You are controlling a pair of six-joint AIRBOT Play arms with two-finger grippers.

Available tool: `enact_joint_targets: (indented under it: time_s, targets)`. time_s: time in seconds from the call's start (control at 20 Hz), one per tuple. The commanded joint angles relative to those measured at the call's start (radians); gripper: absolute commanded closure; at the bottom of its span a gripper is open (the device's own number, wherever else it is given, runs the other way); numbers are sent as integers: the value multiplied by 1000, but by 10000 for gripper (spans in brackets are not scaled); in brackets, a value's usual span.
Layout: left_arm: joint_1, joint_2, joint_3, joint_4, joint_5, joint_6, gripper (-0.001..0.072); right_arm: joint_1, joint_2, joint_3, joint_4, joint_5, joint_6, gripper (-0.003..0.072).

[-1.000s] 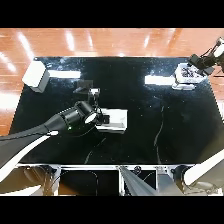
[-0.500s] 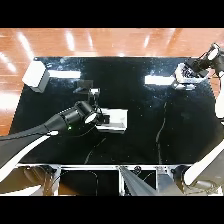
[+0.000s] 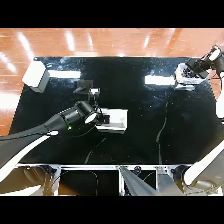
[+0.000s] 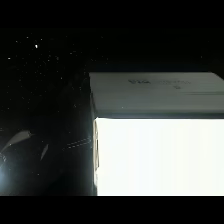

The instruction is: Fold the box and place the chain.

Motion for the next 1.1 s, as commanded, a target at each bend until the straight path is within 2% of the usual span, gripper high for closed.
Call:
enact_joint_targets:
  time_s: [0.0, 0.15, 0.35, 0.75, 1.05]
  targets:
    - [0, -1, 0, -1, -1, 0, 690, 0, 0, 1, 49, -14, -57, 655]
    - [0, -1, 0, -3, 0, 0, 690, 0, 21, 24, 60, 3, -76, 656]
    - [0, 0, 0, -2, 1, 0, 690, 0, 143, 24, 13, 0, -111, 656]
    - [-2, 0, 0, -3, 1, 0, 690, 19, 533, 24, 22, 24, -228, 655]
    - [-2, 0, 0, -3, 3, 2, 690, 125, 821, 24, 24, 98, -259, 655]
